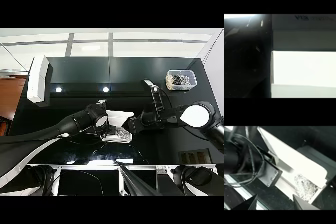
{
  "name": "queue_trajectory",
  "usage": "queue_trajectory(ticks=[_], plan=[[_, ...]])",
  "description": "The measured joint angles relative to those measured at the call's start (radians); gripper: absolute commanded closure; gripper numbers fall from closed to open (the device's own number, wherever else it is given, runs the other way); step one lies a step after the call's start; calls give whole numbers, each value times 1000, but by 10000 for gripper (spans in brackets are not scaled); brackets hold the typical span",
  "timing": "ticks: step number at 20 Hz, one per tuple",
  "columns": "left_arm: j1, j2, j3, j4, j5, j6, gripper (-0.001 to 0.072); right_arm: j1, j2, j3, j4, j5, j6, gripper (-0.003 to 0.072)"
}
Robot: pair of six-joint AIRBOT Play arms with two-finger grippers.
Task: Fold the box and place the chain.
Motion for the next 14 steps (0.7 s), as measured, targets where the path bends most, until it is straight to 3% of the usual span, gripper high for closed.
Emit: queue_trajectory(ticks=[3,8,14], plan=[[0,0,0,0,0,0,681,-57,18,23,-90,82,0,178],[0,0,0,0,1,0,681,-216,80,45,-388,214,17,179],[2,-1,0,0,3,0,676,-341,97,50,-517,155,43,178]])
